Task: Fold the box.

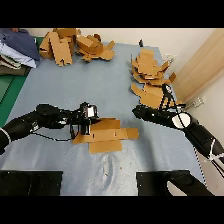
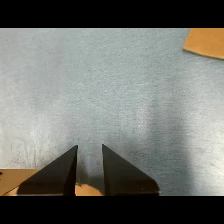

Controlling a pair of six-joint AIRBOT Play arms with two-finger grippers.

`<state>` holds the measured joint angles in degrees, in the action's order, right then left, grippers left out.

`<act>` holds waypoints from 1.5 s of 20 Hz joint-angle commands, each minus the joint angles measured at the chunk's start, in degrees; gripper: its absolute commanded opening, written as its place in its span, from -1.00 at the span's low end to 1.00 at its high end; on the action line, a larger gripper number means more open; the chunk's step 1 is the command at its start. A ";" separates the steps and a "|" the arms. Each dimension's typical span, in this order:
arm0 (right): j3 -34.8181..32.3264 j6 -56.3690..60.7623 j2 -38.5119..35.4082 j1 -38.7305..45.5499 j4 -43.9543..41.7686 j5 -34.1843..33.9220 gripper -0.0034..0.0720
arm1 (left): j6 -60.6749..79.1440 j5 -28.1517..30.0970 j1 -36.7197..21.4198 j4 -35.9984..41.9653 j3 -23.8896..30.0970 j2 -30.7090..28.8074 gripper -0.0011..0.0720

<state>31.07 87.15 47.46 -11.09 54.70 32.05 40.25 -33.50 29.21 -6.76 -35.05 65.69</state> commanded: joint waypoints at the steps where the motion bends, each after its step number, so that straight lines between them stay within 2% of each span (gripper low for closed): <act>1: 0.04 -0.09 -0.02 -0.07 -0.02 -0.02 -0.26 | 3.96 -0.11 0.00 3.41 0.07 -0.96 -0.93; 8: 0.04 -0.11 -0.02 -0.07 -0.02 -1.07 -0.27 | 10.32 -0.61 0.02 5.27 4.90 -1.57 -0.93; 16: 0.04 -0.17 -0.04 -0.07 -0.02 -1.29 -0.30 | 12.90 0.72 1.55 7.21 7.65 -1.03 -0.93; 22: 0.04 -0.50 -0.04 -0.07 -0.02 -1.25 -0.30 | 10.34 2.23 2.23 6.99 7.74 -1.07 -0.93; 30: 0.04 -0.63 -0.04 -0.07 -0.07 -1.25 -0.30 | 17.42 9.57 2.03 7.04 3.85 -1.60 -0.93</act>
<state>31.07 86.56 47.46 -11.09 54.68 30.79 55.02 -26.50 31.40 0.25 -29.89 64.18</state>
